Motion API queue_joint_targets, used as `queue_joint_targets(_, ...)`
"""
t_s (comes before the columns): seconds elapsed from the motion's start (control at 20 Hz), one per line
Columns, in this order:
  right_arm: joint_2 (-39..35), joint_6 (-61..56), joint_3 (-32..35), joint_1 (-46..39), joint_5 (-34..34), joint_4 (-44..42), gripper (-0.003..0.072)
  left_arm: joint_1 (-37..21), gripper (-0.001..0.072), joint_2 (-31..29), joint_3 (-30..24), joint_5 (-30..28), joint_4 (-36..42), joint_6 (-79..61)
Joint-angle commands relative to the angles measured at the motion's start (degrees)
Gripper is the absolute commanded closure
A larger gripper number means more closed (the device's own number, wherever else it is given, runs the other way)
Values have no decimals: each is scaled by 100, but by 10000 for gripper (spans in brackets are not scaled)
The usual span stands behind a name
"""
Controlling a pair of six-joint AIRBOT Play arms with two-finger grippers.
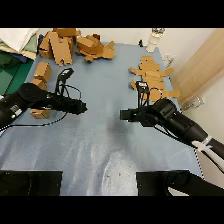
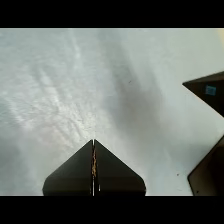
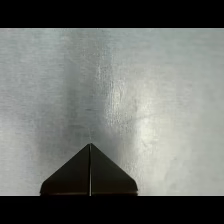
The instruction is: Fold the box.
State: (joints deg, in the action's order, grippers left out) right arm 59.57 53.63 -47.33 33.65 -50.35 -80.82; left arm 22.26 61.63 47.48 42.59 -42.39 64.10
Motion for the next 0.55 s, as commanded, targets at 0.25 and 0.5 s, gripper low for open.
queue_joint_targets(0.25, 437, 551, -306, -188, -72, -446, 683, 238, 695, 732, 251, -170, 538, -173)
queue_joint_targets(0.5, 437, 551, -306, -188, -72, -448, 683, 238, 695, 732, 251, -166, 538, -173)
